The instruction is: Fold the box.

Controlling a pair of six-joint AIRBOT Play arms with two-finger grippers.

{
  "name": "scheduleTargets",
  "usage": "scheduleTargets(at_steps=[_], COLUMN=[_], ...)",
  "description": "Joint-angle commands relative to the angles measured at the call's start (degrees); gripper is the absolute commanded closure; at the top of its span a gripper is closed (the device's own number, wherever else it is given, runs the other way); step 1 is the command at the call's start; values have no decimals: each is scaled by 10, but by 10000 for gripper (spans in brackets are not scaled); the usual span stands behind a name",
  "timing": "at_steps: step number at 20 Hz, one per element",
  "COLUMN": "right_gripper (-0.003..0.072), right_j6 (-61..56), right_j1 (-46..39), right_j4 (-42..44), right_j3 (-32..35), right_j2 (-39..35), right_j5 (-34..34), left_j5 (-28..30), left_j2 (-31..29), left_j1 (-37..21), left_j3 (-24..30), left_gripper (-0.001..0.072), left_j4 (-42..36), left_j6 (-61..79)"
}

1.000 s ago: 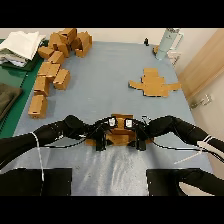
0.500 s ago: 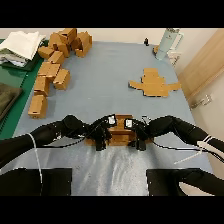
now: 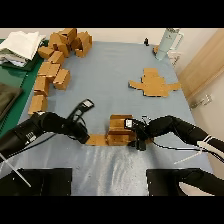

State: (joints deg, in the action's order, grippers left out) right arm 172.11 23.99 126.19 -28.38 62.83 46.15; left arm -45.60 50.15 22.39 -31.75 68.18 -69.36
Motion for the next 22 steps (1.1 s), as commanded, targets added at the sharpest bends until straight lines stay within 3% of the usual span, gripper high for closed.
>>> scheduleTargets(at_steps=[1,6,10,15,22], right_gripper=[115,115,115,115,115], right_j6=[0,0,0,0,0], right_j1=[0,0,0,0,0], right_j4=[0,0,0,0,0], right_j3=[0,0,0,0,0], right_j2=[0,0,0,0,0], right_j5=[0,0,0,0,0], left_j5=[-71,-28,13,120,121], left_j2=[-5,76,131,135,100], left_j1=[-85,-82,-16,87,125], left_j3=[11,26,26,25,-19], left_gripper=[696,697,698,698,701], left_j4=[92,-156,-189,-234,-227], left_j6=[-318,-196,-196,-195,-211])
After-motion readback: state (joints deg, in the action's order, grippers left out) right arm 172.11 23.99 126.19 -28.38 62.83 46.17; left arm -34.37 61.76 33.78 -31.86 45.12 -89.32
